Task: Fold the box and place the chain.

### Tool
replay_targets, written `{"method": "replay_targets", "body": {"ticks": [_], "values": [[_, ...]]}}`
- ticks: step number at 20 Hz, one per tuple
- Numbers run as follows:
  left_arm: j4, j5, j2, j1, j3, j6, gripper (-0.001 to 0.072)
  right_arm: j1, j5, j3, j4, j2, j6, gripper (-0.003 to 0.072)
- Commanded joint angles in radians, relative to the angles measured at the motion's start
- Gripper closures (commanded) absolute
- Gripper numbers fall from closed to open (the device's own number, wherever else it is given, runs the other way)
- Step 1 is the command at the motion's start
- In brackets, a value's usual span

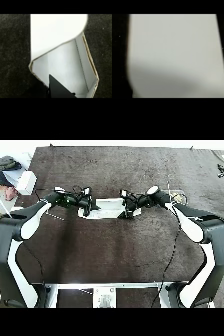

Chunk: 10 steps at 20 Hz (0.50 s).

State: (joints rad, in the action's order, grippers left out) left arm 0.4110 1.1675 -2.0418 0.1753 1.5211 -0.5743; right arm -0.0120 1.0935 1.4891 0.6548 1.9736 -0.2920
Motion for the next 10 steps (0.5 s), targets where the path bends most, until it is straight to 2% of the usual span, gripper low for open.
{"method": "replay_targets", "body": {"ticks": [1, 9, 10], "values": [[0.0, 0.0, 0.0, 0.0, 0.001, -0.002, 0.0696, -0.001, 0.001, 0.0, 0.0, 0.0, 0.0, 0.0377], [0.001, 0.014, 0.0, 0.0, 0.001, 0.002, 0.0695, -0.001, 0.001, 0.0, 0.0, 0.001, 0.0, 0.0378], [0.003, 0.027, 0.001, -0.002, 0.001, 0.001, 0.0572, -0.001, 0.001, 0.0, 0.0, 0.001, 0.0, 0.0378]]}}
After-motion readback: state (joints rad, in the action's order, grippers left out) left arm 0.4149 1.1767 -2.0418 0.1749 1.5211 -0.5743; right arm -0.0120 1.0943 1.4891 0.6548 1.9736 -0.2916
